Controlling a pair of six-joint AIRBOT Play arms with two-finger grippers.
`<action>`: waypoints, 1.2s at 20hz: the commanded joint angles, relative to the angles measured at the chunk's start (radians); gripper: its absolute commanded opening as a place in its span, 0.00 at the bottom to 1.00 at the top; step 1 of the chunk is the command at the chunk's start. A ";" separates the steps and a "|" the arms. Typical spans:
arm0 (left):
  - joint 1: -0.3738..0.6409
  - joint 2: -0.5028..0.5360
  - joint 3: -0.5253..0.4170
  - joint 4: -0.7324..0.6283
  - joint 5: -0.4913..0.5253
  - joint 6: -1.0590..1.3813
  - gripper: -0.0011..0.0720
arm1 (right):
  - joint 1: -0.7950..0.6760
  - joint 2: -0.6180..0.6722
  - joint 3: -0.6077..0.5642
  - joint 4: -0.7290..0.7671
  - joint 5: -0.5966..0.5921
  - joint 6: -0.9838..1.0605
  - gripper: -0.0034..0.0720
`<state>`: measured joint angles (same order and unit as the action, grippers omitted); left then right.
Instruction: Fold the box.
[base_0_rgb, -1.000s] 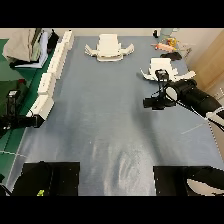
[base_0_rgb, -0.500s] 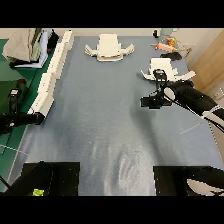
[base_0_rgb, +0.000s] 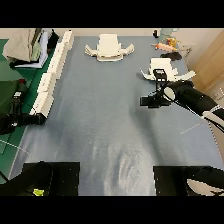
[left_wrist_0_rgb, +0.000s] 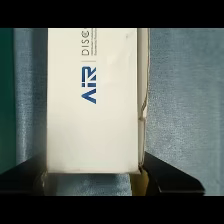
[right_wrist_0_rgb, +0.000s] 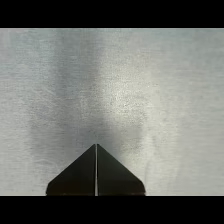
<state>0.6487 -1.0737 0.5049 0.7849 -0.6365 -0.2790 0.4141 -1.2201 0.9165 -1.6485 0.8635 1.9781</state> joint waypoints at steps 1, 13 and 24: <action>0.001 -0.026 0.001 -0.004 0.023 0.010 0.66 | 0.000 0.000 0.000 0.008 0.000 0.000 0.05; 0.001 -0.022 0.001 0.002 0.024 -0.010 0.98 | 0.000 0.000 0.000 0.034 0.000 0.000 0.05; 0.001 0.365 0.014 0.529 -0.492 -0.494 0.97 | -0.001 0.000 0.000 0.065 0.023 -0.025 0.05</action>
<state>0.6487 -0.8227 0.5102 1.1709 -0.9070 -0.6258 0.4137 -1.2201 0.9165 -1.6115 0.8825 1.9732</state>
